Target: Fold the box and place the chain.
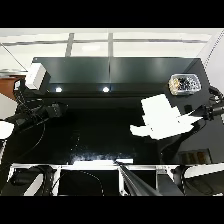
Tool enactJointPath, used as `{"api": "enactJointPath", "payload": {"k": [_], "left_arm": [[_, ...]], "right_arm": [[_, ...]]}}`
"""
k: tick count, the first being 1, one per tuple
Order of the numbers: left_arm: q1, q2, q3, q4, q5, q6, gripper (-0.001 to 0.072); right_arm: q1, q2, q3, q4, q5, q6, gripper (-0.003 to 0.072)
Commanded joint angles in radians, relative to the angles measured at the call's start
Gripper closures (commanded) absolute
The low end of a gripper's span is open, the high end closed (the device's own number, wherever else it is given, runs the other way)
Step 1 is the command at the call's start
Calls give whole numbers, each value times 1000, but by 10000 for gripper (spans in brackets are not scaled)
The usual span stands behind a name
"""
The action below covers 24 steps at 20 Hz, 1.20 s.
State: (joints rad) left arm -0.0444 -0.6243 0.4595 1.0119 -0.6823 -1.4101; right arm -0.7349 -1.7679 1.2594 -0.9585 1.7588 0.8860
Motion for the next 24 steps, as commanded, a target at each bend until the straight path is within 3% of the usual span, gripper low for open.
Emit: {"api": "enactJointPath", "payload": {"k": [1,6,9,11,16,19,24], "left_arm": [[0,0,0,-34,2,0,4],[0,0,0,-86,5,1,6],[-1,-2,1,-187,-13,18,7],[-26,-6,0,-275,-34,171,11],[-199,-128,0,-303,-78,246,23],[-266,-245,9,-330,-42,260,21],[-167,-454,88,-376,-294,335,22]], "right_arm": [[3,65,-34,99,40,-5,657],[35,347,-259,189,-104,-27,656],[130,560,-414,257,-183,-32,656],[231,715,-519,278,-243,-26,656],[536,1026,-789,359,-618,144,656],[780,1105,-916,438,-848,230,656],[1202,1104,-959,409,-1162,273,656]]}}
